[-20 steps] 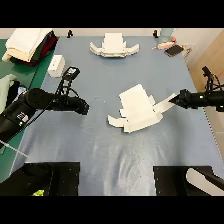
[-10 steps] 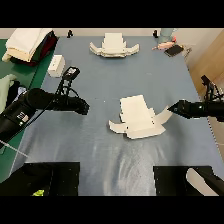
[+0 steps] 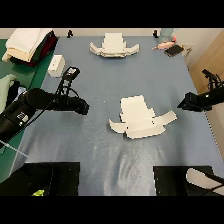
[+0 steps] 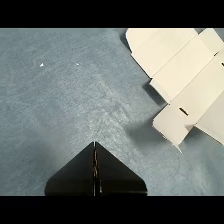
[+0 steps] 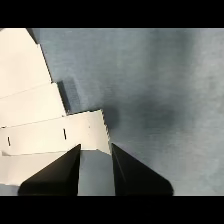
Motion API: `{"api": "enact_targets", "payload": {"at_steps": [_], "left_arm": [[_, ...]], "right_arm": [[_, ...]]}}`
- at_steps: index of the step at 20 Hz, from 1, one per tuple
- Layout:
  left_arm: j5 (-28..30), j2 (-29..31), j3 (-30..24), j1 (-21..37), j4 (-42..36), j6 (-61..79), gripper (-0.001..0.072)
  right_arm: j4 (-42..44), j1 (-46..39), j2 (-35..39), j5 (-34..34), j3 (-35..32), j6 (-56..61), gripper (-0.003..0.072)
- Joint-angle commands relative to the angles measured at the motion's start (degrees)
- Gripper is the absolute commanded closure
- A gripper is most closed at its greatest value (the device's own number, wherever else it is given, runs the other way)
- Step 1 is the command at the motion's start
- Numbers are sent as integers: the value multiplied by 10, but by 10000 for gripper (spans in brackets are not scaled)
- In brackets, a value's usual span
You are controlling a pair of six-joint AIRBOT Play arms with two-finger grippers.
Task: Fold the box.
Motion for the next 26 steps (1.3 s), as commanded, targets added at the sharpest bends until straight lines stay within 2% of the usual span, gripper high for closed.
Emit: {"api": "enact_targets", "payload": {"at_steps": [1,4,6,13,18,20,23,26], "left_arm": [[0,0,0,0,0,0,696],[0,0,0,0,0,0,696],[0,0,0,0,0,0,696],[0,0,0,0,0,0,696],[0,0,0,0,0,0,696],[0,0,0,0,0,0,696],[0,0,0,0,0,0,696],[13,0,0,0,0,0,696]], "right_arm": [[-27,0,-95,87,109,11,383],[-22,1,-175,161,167,9,382],[-22,1,-204,185,167,3,383],[-20,32,-216,128,110,-24,383],[-20,81,-237,129,110,-28,401],[-18,98,-238,132,110,-28,478],[15,111,-237,142,107,-32,499],[53,111,-224,142,89,-37,644]]}}
